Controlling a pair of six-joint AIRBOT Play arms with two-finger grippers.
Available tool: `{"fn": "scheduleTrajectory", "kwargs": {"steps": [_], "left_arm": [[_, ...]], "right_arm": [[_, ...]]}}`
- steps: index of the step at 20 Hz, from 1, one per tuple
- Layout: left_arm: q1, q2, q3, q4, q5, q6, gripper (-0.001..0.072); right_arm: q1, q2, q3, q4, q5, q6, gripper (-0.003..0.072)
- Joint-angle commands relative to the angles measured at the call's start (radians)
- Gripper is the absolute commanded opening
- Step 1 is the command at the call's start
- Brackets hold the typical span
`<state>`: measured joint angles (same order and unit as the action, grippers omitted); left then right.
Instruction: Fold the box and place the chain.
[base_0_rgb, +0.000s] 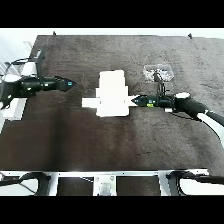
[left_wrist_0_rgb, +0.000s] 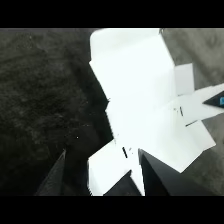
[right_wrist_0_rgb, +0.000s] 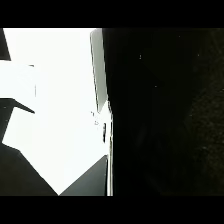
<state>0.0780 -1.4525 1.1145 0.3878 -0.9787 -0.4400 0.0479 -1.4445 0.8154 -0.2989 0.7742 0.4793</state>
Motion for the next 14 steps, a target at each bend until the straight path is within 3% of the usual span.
{"fn": "scheduleTrajectory", "kwargs": {"steps": [1, 9, 14], "left_arm": [[-0.060, -0.127, 0.148, 0.122, 0.026, -0.090, 0.0527], [-0.133, -0.376, 0.444, 0.176, -0.051, -0.117, 0.0528], [-0.136, -0.535, 0.637, 0.183, -0.230, -0.162, 0.0547]], "right_arm": [[0.007, 0.008, -0.048, 0.082, -0.067, -0.173, 0.0003], [0.013, 0.008, -0.061, 0.139, -0.103, -0.249, 0.0004], [0.032, -0.018, -0.067, 0.179, -0.103, -0.261, 0.0004]]}}
